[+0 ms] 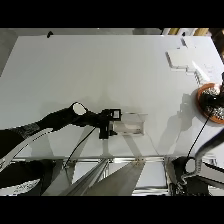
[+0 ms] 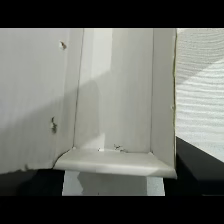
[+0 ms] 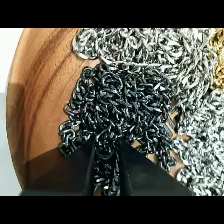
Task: Fold the box and place the chain.
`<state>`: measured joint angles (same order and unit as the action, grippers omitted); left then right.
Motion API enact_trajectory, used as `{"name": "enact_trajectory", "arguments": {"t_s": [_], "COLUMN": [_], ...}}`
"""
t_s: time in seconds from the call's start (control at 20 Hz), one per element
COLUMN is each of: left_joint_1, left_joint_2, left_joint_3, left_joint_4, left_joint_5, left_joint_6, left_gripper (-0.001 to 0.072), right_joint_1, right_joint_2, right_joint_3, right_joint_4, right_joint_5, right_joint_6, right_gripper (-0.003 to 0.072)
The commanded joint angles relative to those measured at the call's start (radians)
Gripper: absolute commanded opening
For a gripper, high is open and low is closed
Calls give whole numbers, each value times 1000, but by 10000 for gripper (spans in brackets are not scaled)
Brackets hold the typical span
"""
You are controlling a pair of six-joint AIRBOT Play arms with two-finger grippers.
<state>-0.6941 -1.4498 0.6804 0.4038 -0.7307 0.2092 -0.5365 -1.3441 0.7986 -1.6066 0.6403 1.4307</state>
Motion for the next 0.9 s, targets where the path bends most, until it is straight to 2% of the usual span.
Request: {"name": "enact_trajectory", "arguments": {"t_s": [0.0, 0.15, 0.45, 0.7, 0.85], "left_joint_1": [1, 1, 1, 1, 1], "left_joint_2": [1, 1, 1, 1, 1], "left_joint_3": [0, 0, 1, 0, 1], "left_joint_4": [0, 0, 0, 0, 0], "left_joint_5": [0, 0, 0, 0, 0], "left_joint_6": [0, 0, 0, 0, 0], "left_gripper": [393, 393, 393, 393, 393], "right_joint_1": [-1, 6, 101, 203, 311], "right_joint_2": [-5, 47, 273, 543, 676], "right_joint_3": [-1, -1, -1, -1, -1], "right_joint_4": [14, 18, 23, 277, 348], "right_joint_5": [27, 66, 148, 340, 458], "right_joint_6": [-3, -21, -34, -133, -141], "right_gripper": [21, 17, 17, 17, 17]}}
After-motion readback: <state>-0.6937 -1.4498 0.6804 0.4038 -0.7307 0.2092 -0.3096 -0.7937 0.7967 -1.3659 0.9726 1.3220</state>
